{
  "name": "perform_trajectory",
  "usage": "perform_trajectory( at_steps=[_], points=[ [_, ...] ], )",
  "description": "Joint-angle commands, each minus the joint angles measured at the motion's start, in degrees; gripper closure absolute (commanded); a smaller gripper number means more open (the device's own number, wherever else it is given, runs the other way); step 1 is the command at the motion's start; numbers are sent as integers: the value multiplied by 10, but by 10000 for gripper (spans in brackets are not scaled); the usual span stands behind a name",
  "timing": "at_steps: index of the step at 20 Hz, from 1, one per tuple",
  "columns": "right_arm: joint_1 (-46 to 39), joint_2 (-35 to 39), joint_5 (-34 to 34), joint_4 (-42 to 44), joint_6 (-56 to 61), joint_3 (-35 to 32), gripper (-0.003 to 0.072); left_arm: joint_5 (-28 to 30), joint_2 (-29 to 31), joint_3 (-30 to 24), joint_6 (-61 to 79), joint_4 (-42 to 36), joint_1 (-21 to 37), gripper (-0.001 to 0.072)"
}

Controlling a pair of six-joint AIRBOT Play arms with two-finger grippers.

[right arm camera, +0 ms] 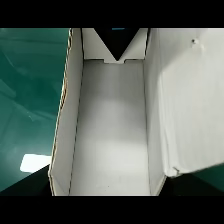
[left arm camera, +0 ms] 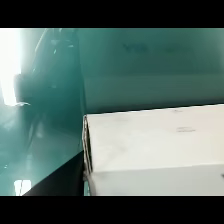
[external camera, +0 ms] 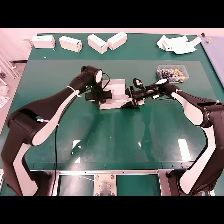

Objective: Fold the box and place the chain.

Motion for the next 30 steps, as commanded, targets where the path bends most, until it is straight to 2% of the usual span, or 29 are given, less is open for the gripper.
perform_trajectory(
  at_steps=[1, 2, 4, 5, 7, 16, 17, 18, 19, 29, 30],
  points=[
    [0, 0, 0, 0, 0, 0, 108, -16, -8, 14, 3, 2, -2, 556],
    [0, 0, 0, 0, 0, 0, 108, -14, -8, 14, 4, 2, -2, 610],
    [0, 0, 0, 0, 0, 0, 108, -14, -8, 14, 5, 2, -2, 613],
    [0, 0, 0, 0, 0, 0, 108, -14, -8, 14, 7, 3, -2, 661],
    [0, 0, 0, 0, 0, 0, 108, -15, -8, 14, 12, 2, -2, 689],
    [0, 0, 0, 0, 0, 0, 108, -1, 0, 14, -2, 1, -1, 689],
    [0, 0, 0, 0, 0, 0, 108, -2, 0, 18, -2, 1, -1, 642],
    [0, 0, 0, 0, 0, 0, 107, -3, 0, 19, -2, -2, -1, 407],
    [0, 0, 0, 0, 0, 0, 108, -5, 0, 19, -2, -3, -1, 339],
    [0, 0, 0, 0, 0, 0, 108, -24, 5, 19, 37, -22, 26, 334],
    [0, 0, 0, 0, 0, 0, 108, -23, 10, 19, 49, -23, 26, 215]
  ],
)
